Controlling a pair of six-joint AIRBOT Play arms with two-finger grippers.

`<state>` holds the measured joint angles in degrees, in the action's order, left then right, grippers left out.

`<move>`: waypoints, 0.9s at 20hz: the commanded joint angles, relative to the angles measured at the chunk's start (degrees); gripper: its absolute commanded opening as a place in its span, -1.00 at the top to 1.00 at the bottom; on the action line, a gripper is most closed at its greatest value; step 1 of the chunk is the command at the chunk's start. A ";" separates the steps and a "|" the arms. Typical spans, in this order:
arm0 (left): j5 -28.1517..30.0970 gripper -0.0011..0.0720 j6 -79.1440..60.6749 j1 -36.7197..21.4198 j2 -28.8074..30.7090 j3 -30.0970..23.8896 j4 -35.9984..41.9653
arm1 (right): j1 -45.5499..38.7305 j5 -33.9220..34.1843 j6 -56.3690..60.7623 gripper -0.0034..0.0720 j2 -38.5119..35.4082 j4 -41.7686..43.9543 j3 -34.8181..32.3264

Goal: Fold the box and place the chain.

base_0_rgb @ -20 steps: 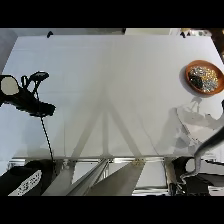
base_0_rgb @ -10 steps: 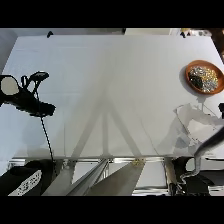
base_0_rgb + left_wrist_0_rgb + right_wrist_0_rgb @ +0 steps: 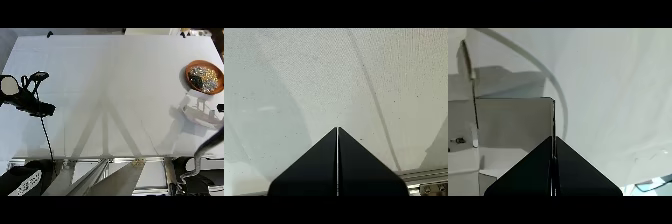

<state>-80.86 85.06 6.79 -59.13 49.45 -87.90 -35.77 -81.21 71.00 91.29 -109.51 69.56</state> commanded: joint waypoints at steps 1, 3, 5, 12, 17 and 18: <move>0.02 0.95 -0.02 -0.04 0.04 -0.02 -0.02 | 0.37 -2.10 -1.42 0.86 -1.27 10.49 0.00; 0.02 0.95 -0.02 -0.04 0.04 -0.02 0.00 | 1.79 -2.10 -3.85 0.86 -4.17 18.49 -1.09; 0.02 0.95 -0.02 -0.04 0.04 -0.02 0.00 | 4.94 -0.94 -5.62 0.86 -8.76 26.21 -3.82; 0.02 0.95 -0.02 -0.04 0.04 -0.02 -0.02 | 22.38 17.00 -4.85 0.86 -32.30 46.99 -27.28; 0.00 0.95 -0.02 -0.04 0.04 -0.02 0.00 | 38.64 27.74 0.76 0.86 -46.47 49.94 -40.59; 0.00 0.95 -0.02 -0.04 0.04 -0.02 0.00 | 41.44 30.32 2.99 0.86 -48.63 49.94 -42.86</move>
<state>-80.86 85.03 6.79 -59.13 49.45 -87.90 -2.48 -59.20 69.12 49.80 -62.28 33.69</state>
